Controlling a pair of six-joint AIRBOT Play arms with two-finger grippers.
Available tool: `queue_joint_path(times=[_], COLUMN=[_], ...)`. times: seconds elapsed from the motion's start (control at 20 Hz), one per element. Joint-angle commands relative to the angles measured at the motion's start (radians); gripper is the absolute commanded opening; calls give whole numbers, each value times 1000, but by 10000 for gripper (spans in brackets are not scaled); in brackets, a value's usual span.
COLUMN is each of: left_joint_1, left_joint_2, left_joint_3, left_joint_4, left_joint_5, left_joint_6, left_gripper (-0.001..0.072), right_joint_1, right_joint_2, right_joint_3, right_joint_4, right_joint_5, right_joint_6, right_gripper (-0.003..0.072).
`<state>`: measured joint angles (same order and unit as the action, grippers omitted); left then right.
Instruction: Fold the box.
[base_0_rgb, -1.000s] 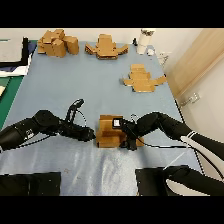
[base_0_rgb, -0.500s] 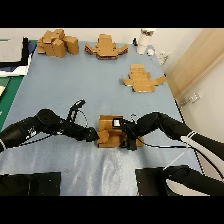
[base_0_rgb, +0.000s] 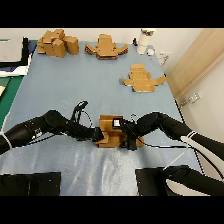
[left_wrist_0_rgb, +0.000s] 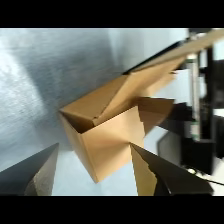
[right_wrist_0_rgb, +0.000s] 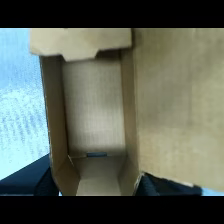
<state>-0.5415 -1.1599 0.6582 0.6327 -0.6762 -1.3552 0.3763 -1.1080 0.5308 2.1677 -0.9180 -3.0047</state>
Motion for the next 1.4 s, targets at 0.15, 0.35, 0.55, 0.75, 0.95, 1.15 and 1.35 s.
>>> queue_joint_path(times=[0.15,0.35,0.55,0.75,0.95,1.15,1.35], left_joint_1=[-147,-203,-233,-272,-311,-345,-363], left_joint_2=[-19,-78,-99,-103,-156,-227,-285], left_joint_3=[110,165,174,199,287,366,416], left_joint_4=[540,610,676,702,803,834,835], left_joint_5=[20,-14,-17,-44,-152,-235,-278], left_joint_6=[-532,-629,-748,-786,-869,-944,-965], left_gripper=[644,643,628,583,585,586,585], right_joint_1=[0,0,0,0,0,0,0], right_joint_2=[0,0,0,0,0,0,0], right_joint_3=[0,0,0,0,0,0,0], right_joint_4=[0,0,0,0,-2,-2,-2], right_joint_5=[0,0,0,0,0,0,0], right_joint_6=[0,0,0,0,0,0,0], right_gripper=[521,522,521,521,522,521,522])
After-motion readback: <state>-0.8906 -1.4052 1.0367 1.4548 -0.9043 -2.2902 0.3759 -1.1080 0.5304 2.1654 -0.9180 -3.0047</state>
